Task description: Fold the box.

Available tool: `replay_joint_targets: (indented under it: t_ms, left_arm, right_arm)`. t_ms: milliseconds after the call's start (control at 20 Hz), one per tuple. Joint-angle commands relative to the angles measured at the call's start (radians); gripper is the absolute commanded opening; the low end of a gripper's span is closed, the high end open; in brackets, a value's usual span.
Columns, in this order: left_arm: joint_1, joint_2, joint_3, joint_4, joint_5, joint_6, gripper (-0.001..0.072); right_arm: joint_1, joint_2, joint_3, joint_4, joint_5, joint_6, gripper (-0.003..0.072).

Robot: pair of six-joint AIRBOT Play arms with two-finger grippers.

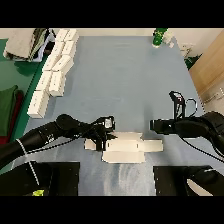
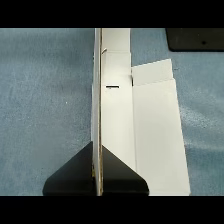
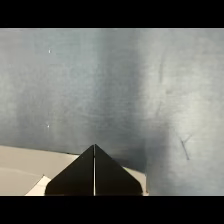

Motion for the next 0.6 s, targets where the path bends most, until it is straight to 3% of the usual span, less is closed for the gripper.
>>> replay_joint_targets:
  t_ms: [0,350,550]
  left_arm:
    - [0.000,0.000,0.001,0.002,-0.001,-0.005,0.0013]
    - [0.000,0.000,0.001,0.002,-0.001,-0.004,0.0013]
    - [0.000,0.000,0.001,0.002,-0.001,-0.004,0.0013]
  right_arm:
    - [0.017,0.005,0.000,0.063,-0.079,-0.037,0.0001]
    - [0.252,0.154,0.000,0.090,-0.286,0.039,0.0001]
    - [0.560,0.200,-0.001,0.149,-0.297,0.002,0.0001]
